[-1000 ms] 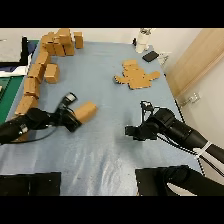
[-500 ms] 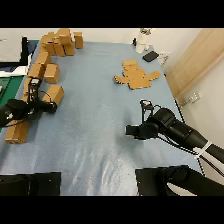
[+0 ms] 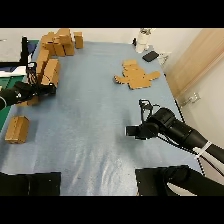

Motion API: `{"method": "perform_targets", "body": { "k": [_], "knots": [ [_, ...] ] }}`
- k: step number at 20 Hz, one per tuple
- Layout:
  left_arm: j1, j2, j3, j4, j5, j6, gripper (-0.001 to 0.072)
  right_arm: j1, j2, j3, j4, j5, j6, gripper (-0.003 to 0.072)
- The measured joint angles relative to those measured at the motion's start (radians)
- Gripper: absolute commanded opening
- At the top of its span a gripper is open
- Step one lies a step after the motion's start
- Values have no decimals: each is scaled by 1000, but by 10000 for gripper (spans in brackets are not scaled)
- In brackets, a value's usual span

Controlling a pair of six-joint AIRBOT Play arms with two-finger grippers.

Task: Fold the box.

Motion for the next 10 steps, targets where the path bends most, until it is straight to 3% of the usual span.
{"method": "perform_targets", "body": {
  "k": [4, 10],
  "knots": [
    [1, -56, 77, -1, -12, -32, 523, 0, 0, 14, 0, 1, -11, 4],
    [1, -62, 104, 17, -46, -41, 531, 0, 0, 36, -4, 3, -15, 4]
  ]
}}
